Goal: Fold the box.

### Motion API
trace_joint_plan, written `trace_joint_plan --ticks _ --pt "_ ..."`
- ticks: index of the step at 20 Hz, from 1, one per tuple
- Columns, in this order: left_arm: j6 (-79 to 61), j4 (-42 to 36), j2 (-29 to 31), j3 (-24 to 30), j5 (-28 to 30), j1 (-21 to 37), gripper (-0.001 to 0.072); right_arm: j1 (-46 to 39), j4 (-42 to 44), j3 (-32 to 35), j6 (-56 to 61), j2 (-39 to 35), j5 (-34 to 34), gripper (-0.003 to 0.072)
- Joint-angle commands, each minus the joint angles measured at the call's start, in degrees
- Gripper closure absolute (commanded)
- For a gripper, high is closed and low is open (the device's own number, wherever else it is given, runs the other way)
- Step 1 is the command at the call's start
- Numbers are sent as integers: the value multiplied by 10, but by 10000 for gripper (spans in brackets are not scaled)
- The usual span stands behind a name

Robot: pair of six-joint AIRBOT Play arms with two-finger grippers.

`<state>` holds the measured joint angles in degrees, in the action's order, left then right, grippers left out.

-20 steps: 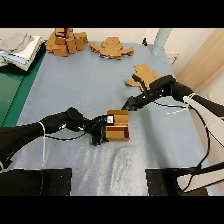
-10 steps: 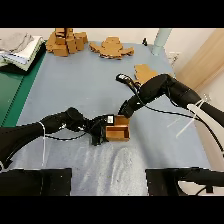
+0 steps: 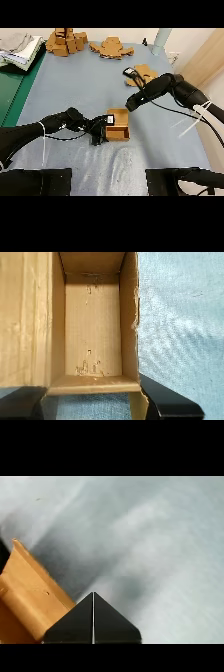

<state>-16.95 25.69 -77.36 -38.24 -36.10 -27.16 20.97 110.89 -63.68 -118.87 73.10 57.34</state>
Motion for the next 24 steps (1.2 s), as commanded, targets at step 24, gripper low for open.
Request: trace_joint_plan --ticks 24 --pt "0 0 0 0 0 0 300 88 86 169 -146 -77 -16 687"
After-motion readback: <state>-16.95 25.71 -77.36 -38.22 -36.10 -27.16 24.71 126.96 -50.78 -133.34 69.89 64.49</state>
